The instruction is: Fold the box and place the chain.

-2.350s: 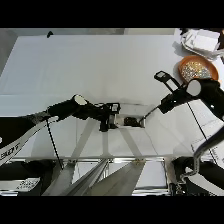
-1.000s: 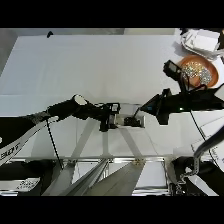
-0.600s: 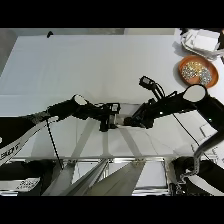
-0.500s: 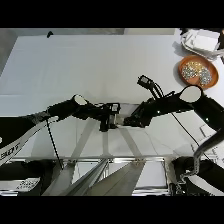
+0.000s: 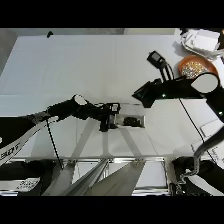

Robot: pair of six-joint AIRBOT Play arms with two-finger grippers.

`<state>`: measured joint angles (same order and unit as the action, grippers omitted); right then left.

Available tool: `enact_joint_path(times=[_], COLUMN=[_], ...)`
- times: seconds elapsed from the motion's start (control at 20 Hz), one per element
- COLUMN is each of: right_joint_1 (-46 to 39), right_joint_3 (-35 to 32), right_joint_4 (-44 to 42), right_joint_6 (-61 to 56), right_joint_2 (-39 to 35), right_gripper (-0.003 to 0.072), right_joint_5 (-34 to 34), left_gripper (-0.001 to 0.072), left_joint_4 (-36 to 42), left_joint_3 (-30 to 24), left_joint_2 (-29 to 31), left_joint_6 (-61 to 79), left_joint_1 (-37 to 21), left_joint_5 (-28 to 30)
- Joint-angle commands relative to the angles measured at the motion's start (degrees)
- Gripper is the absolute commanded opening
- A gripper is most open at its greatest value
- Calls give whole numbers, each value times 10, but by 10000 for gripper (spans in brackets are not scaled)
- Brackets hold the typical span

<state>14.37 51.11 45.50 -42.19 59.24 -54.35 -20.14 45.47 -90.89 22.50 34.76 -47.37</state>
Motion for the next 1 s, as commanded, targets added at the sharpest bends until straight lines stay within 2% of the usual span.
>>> enact_joint_path(times=[0.0, 0.1, 0.2, 0.35, 0.45, 0.6, 0.65, 0.7, 0.95], right_joint_1=[-65, -78, -69, -37, -13, 13, 23, 33, 61], right_joint_3=[19, 19, 11, 6, 6, 6, 6, 6, 6], right_joint_4=[10, -1, -27, -15, -5, 5, 24, 46, 93], right_joint_6=[-13, 4, 72, 86, 97, 102, 104, 104, 104], right_joint_2=[12, 46, 90, 148, 160, 156, 155, 153, 113], right_gripper=[156, 155, 156, 158, 169, 233, 345, 424, 423], right_joint_5=[2, -64, -139, -188, -200, -214, -216, -215, -203], left_gripper=[332, 332, 332, 332, 332, 332, 332, 332, 332], left_joint_4=[0, 0, 0, 0, 0, 0, 0, 0, 0], left_joint_3=[1, 1, 1, 1, 1, 1, 1, 1, 1], left_joint_2=[0, 0, 0, 0, 0, 0, 0, 0, 0], left_joint_6=[0, 0, 0, 0, 0, 0, 0, 0, 0], left_joint_1=[0, 0, 0, 0, 0, 0, 0, 0, 0], left_joint_5=[0, 0, 0, 0, 0, 0, 0, 0, 0])
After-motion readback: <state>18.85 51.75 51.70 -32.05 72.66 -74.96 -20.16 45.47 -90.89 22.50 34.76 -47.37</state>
